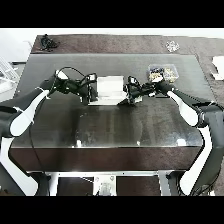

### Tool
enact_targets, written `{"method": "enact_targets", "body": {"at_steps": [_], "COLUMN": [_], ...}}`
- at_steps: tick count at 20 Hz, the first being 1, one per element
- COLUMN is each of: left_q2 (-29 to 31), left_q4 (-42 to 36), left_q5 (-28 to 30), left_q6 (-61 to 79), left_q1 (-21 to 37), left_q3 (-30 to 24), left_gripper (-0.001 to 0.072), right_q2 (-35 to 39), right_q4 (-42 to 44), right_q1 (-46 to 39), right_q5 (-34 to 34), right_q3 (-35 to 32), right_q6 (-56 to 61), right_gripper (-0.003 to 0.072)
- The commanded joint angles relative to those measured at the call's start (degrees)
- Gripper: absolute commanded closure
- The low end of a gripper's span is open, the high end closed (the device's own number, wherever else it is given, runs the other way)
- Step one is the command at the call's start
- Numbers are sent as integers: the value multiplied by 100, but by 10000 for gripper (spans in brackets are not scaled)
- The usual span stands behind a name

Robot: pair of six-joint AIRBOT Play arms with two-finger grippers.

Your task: Fold the box and place the chain.

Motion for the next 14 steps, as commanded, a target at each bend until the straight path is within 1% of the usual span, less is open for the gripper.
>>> {"method": "enact_targets", "body": {"at_steps": [1,5,6,7,8,10,13,14], "left_q2": [-33,-140,-155,-157,-157,-157,-157,-160], "left_q4": [-81,-428,-551,-605,-699,-772,-785,-782], "left_q5": [326,354,328,326,352,437,348,297], "left_q6": [17,330,455,525,533,573,579,616], "left_q1": [-68,-111,-109,-109,-109,-109,-109,-109], "left_q3": [-2,0,-2,-2,-2,-2,-2,-2], "left_gripper": [453,451,417,283,268,268,265,244], "right_q2": [-2,-2,-2,-2,-2,-2,-2,-2], "right_q4": [2,2,2,2,2,2,2,2], "right_q1": [2,2,2,2,2,2,2,2], "right_q5": [7,7,7,4,4,7,4,7], "right_q3": [0,0,0,0,0,0,0,0], "right_q6": [-2,0,0,-2,0,0,0,0], "right_gripper": [96,96,96,96,96,96,96,96]}}
